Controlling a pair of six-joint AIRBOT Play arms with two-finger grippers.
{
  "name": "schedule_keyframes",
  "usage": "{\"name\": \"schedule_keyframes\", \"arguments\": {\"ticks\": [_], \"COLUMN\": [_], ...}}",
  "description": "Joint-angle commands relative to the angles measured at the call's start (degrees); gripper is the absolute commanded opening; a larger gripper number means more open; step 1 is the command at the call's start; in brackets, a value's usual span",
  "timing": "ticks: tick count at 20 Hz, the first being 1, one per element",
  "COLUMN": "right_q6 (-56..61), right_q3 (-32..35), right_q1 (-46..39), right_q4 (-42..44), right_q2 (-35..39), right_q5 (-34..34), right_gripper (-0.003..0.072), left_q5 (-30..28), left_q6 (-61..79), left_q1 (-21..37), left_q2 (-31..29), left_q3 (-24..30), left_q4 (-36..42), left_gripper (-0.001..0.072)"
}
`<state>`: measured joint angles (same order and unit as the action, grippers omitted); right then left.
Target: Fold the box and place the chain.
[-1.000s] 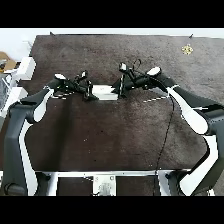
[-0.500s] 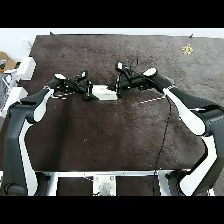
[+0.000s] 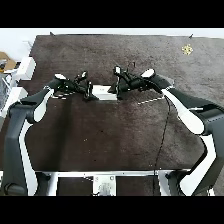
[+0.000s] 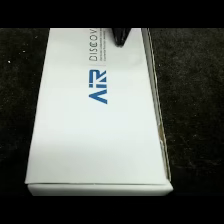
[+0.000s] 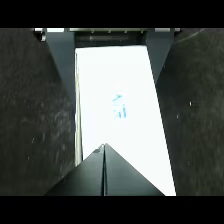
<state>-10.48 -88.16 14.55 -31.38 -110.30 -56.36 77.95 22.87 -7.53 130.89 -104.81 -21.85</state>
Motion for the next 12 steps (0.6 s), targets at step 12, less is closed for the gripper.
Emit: {"name": "schedule_keyframes", "arguments": {"ticks": [12], "right_q6": [8.37], "right_q3": [0.24], "right_q1": [-0.98], "right_q4": [5.86], "right_q2": [12.15], "right_q5": [-2.29], "right_gripper": [0.0], "left_q5": [0.02], "left_q6": [0.0], "left_q1": [0.02], "left_q2": [0.02], "left_q3": [-0.04], "left_q4": [0.0], "left_gripper": [0.0343]}}
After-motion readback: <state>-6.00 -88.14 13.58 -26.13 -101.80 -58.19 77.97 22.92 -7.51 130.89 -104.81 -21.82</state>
